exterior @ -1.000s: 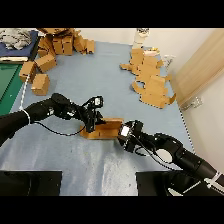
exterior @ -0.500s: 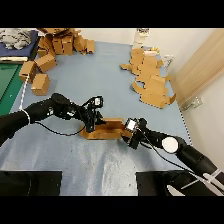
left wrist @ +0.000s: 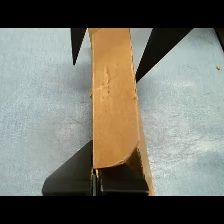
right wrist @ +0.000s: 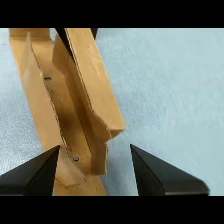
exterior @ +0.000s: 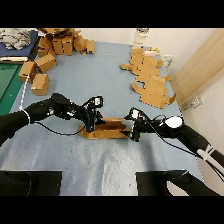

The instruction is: Fold the box.

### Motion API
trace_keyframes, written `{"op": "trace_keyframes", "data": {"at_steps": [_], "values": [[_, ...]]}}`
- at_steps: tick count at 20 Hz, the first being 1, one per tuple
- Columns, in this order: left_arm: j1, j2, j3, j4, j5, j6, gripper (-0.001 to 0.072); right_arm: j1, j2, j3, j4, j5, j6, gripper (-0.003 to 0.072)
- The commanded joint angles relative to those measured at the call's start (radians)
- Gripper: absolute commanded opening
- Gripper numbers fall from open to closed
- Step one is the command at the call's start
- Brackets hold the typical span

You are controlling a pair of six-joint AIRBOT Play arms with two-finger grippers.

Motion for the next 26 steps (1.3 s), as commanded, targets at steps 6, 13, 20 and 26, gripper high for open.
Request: {"op": "trace_keyframes", "data": {"at_steps": [6, 13, 20, 26], "values": [[0.000, 0.000, -0.001, -0.001, 0.000, 0.000, 0.0012, -0.016, -0.146, 0.060, -0.058, 0.121, -0.026, 0.0720], [0.000, 0.000, -0.001, -0.002, 0.000, 0.000, 0.0012, -0.016, -0.141, 0.061, -0.112, 0.127, -0.023, 0.0720], [0.000, 0.000, -0.001, -0.002, 0.000, 0.000, 0.0013, -0.012, -0.148, 0.060, -0.098, 0.148, -0.023, 0.0720], [0.000, 0.000, -0.001, -0.002, 0.000, 0.000, 0.0013, -0.011, -0.182, 0.060, -0.044, 0.147, -0.113, 0.0720]]}}
